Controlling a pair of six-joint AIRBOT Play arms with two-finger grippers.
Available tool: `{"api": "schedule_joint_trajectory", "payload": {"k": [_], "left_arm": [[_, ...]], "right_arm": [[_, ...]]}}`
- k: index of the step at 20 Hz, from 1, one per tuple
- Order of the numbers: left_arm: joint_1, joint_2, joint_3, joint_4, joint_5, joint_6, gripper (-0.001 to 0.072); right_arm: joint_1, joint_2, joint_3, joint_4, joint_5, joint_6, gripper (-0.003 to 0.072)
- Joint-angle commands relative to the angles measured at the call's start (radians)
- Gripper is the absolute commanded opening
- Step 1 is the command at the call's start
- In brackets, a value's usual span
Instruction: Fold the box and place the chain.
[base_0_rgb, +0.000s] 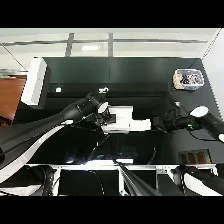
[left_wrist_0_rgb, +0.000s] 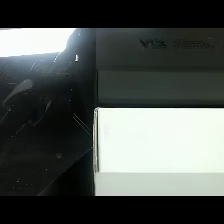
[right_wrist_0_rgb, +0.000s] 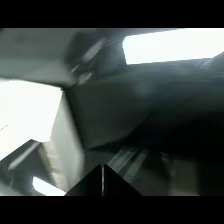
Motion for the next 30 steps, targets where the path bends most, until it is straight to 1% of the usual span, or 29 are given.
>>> {"api": "schedule_joint_trajectory", "payload": {"k": [1,3,5,6,8,11,17,23,25,26,28,30], "left_arm": [[0.001,0.000,0.001,0.000,0.000,0.000,0.0032],[0.001,0.000,0.001,0.000,0.000,0.000,0.0032],[0.001,0.000,0.001,0.000,0.000,0.000,0.0032],[0.001,0.000,0.001,0.000,0.000,0.000,0.0032],[0.001,0.000,0.001,0.000,0.000,0.000,0.0032],[0.001,0.000,0.001,0.000,0.000,0.000,0.0032],[0.001,0.000,0.001,0.000,0.000,0.000,0.0032],[0.001,0.000,0.001,0.000,0.000,0.000,0.0032],[0.000,0.000,0.001,0.000,0.000,0.000,0.0032],[0.000,0.000,0.001,0.000,0.000,0.000,0.0032],[0.000,0.000,0.001,0.000,0.000,0.000,0.0032],[0.000,0.000,0.001,0.000,0.000,0.000,0.0032]], "right_arm": [[0.086,-0.066,0.050,0.090,0.017,-0.071,0.0018],[0.086,-0.066,0.120,0.076,0.063,-0.088,0.0035],[0.086,-0.066,0.179,0.081,0.113,-0.119,0.0499],[0.086,-0.066,0.200,0.086,0.135,-0.124,0.0564],[0.087,-0.066,0.213,0.123,0.163,-0.124,0.0563],[0.102,-0.066,0.213,0.164,0.168,-0.124,0.0562],[0.183,-0.066,0.213,0.170,0.121,-0.111,0.0561],[0.220,-0.066,0.213,0.176,0.094,-0.103,0.0560],[0.239,-0.066,0.213,0.175,0.067,-0.094,0.0560],[0.255,-0.066,0.214,0.170,0.046,-0.084,0.0542],[0.290,-0.067,0.214,0.163,0.000,-0.064,0.0542],[0.336,-0.067,0.218,0.111,-0.069,0.005,0.0542]]}}
